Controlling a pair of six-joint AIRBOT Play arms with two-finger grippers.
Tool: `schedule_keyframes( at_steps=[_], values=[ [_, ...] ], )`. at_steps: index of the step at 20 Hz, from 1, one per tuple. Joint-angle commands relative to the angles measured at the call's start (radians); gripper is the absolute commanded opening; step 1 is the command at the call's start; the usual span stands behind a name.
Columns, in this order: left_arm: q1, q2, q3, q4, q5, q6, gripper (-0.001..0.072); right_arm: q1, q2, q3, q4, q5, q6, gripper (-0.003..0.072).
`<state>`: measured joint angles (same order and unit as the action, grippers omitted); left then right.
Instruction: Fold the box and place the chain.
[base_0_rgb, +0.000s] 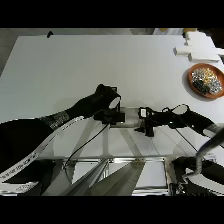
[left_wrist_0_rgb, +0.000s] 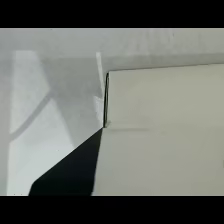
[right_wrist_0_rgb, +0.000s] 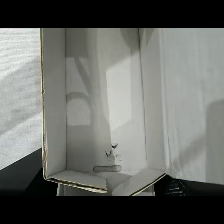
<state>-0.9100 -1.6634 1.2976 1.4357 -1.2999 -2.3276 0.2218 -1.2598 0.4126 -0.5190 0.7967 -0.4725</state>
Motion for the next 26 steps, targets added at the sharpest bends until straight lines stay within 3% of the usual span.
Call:
schedule_keyframes(
  at_steps=[1,3,6,7,9,10,14,18,19,22,24,26],
  values=[
    [-0.005,-0.019,0.006,-0.004,-0.007,-0.015,0.0080,0.000,0.001,0.000,0.000,0.000,0.000,0.0326],
    [-0.006,-0.021,0.006,-0.003,0.007,-0.024,0.0004,0.000,0.001,0.001,0.000,0.000,0.000,0.0326],
    [-0.006,-0.020,0.006,-0.003,0.007,-0.029,0.0010,0.000,0.001,0.000,0.000,0.000,0.000,0.0326],
    [-0.004,-0.013,0.006,-0.002,0.008,-0.029,0.0087,0.000,0.001,0.000,0.000,0.000,0.000,0.0326],
    [0.009,0.014,0.006,-0.006,0.014,-0.028,0.0366,0.000,0.001,0.000,0.000,0.000,0.000,0.0326],
    [0.020,0.034,0.006,-0.012,0.027,-0.021,0.0419,0.000,0.001,0.001,0.000,0.000,0.000,0.0326],
    [0.053,0.126,0.006,-0.052,-0.022,0.226,0.0413,0.000,0.001,0.000,0.000,0.000,0.000,0.0326],
    [0.117,0.232,-0.018,-0.070,-0.167,0.607,0.0415,0.000,0.001,0.001,0.000,0.000,0.000,0.0326],
    [0.146,0.272,-0.056,-0.091,-0.178,0.712,0.0419,0.000,0.001,0.001,0.000,0.000,0.000,0.0326],
    [0.248,0.416,-0.229,-0.144,-0.077,1.094,0.0640,0.000,0.001,0.000,0.000,0.000,0.000,0.0326],
    [0.311,0.514,-0.393,-0.146,0.058,1.431,0.0648,0.000,0.001,0.001,0.000,0.000,0.000,0.0326],
    [0.367,0.562,-0.547,-0.245,0.204,1.766,0.0642,0.000,0.001,0.000,0.000,0.000,0.000,0.0326]
  ],
)
